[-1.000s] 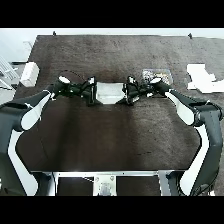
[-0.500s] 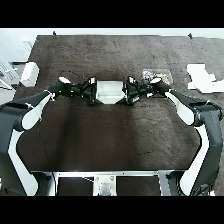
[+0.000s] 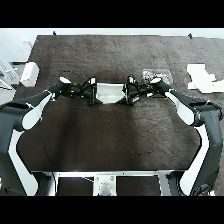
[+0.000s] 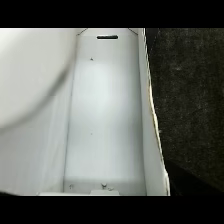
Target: Fold the box and place the chain.
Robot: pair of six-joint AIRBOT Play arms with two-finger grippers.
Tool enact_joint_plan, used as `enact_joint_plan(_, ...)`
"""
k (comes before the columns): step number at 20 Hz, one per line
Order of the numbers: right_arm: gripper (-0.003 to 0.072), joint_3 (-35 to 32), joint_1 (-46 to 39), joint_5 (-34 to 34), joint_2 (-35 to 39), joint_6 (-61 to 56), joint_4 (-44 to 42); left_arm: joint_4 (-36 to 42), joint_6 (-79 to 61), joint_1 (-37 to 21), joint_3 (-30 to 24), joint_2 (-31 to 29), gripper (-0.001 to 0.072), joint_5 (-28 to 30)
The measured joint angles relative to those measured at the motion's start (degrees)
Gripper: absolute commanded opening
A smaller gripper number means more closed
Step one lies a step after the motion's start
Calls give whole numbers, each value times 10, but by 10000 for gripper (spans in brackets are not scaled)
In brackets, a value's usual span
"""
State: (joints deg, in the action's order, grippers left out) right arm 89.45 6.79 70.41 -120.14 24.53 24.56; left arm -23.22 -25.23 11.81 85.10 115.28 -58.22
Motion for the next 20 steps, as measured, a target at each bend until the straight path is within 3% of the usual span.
enact_joint_plan(20,515,0,0,1,0,0,0,1,3,-2,0,0,396,6)
